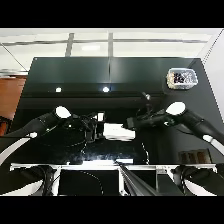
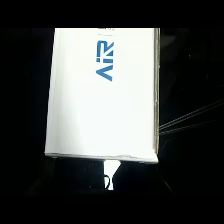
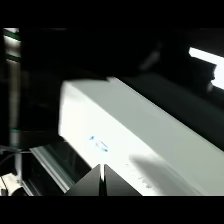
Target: Fold the box and place the chain.
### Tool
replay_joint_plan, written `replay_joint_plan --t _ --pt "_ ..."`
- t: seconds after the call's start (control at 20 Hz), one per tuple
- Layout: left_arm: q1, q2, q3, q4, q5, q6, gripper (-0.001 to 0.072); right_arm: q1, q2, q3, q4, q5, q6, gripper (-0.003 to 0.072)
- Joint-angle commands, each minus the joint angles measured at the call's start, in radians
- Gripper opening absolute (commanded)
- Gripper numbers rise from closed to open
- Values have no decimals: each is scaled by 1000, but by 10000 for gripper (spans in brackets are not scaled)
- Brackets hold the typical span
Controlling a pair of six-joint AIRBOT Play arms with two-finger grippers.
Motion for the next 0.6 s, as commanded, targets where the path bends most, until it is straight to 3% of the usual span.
replay_joint_plan --t 0.0,0.05,0.3,0.55 --pt "5 6 9 30 1 3 601 -124 119 59 -63 82 -4 48" --pt "7 17 13 40 0 -2 707 -173 161 67 -92 88 16 47" --pt "7 142 22 184 -18 -184 708 -368 272 68 -162 168 38 47" --pt "-34 250 34 180 -34 -267 708 -398 275 67 -162 151 38 47"
